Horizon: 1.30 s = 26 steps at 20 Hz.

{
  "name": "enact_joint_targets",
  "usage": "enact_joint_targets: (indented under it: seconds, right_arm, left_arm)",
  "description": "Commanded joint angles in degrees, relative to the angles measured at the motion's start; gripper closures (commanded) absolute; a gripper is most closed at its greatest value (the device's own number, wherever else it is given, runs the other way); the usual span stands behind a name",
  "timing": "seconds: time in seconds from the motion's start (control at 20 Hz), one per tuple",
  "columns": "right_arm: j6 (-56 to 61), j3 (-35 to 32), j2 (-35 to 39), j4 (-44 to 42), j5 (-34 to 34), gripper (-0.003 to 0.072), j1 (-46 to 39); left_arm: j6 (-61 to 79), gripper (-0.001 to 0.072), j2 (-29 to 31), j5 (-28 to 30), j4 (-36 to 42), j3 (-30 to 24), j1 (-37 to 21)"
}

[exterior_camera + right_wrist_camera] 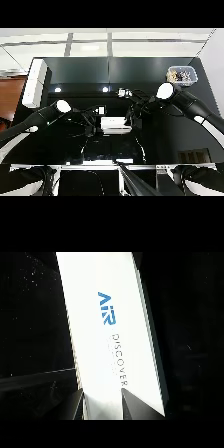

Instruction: Fold the box and place the chain.

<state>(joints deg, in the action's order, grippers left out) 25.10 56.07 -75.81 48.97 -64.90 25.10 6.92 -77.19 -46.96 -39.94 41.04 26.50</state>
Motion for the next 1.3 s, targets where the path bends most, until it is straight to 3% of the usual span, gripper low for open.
enact_joint_targets:
  seconds: [0.0,0.55,0.7,0.9,0.95,1.25]
  right_arm:
    - [-0.1,0.0,0.0,0.2,0.2,0.0412,0.0]
    - [0.0,-2.9,0.0,-0.6,-1.0,0.0412,0.0]
    - [3.4,-0.9,2.6,-3.3,-5.6,0.0413,-0.2]
    - [18.6,-0.9,5.3,-2.5,-12.5,0.0558,-5.0]
    - [23.0,-2.1,5.3,-3.9,-12.5,0.0673,-6.2]
    - [23.5,-11.5,1.7,-30.8,-3.7,0.0672,-6.8]
  left_arm:
    - [0.0,0.0341,0.0,0.0,0.0,0.0,0.0]
    - [0.0,0.0342,0.0,0.0,0.0,0.0,0.0]
    - [0.0,0.0342,0.0,0.0,0.0,0.0,0.0]
    - [0.0,0.0341,0.0,0.0,0.0,0.0,0.0]
    - [0.0,0.0341,0.0,0.0,0.0,0.0,0.0]
    - [0.2,0.0342,0.0,0.1,0.0,0.0,0.0]
